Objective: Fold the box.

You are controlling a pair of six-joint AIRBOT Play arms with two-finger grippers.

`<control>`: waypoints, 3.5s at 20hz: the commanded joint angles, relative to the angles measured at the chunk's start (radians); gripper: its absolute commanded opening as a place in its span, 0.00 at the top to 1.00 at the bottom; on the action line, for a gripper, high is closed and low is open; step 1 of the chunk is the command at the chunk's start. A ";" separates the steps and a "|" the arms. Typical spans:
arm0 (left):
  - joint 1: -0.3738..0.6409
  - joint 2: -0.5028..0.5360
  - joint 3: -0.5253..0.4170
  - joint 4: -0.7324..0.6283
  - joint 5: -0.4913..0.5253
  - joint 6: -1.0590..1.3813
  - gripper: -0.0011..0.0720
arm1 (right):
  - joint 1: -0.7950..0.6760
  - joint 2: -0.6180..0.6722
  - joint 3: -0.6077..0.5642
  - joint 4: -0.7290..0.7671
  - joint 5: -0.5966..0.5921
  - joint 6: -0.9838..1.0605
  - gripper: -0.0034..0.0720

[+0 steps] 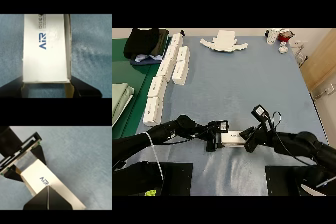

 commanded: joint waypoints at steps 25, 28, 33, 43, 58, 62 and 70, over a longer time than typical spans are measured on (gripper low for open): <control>0.001 -0.001 0.001 0.000 0.000 0.000 0.40 | -0.593 -0.755 0.776 -0.256 -0.826 0.192 0.95; 0.002 0.002 0.003 -0.006 0.001 -0.052 0.40 | -0.593 -0.755 0.777 -0.256 -0.826 0.192 0.95; 0.170 0.134 0.013 0.191 0.005 -0.491 0.40 | -0.593 -0.755 0.777 -0.256 -0.826 0.192 0.95; 0.818 0.141 0.050 0.500 0.102 -1.022 0.40 | -0.593 -0.755 0.777 -0.256 -0.826 0.192 0.95; 0.829 -0.370 0.596 0.499 0.088 -1.085 0.40 | -0.593 -0.755 0.777 -0.256 -0.826 0.192 0.95; 0.818 -0.431 0.672 0.500 0.090 -1.110 0.40 | -0.593 -0.755 0.777 -0.256 -0.826 0.192 0.95; 0.819 -0.451 0.681 0.541 0.098 -1.106 0.40 | -0.593 -0.755 0.777 -0.256 -0.826 0.192 0.95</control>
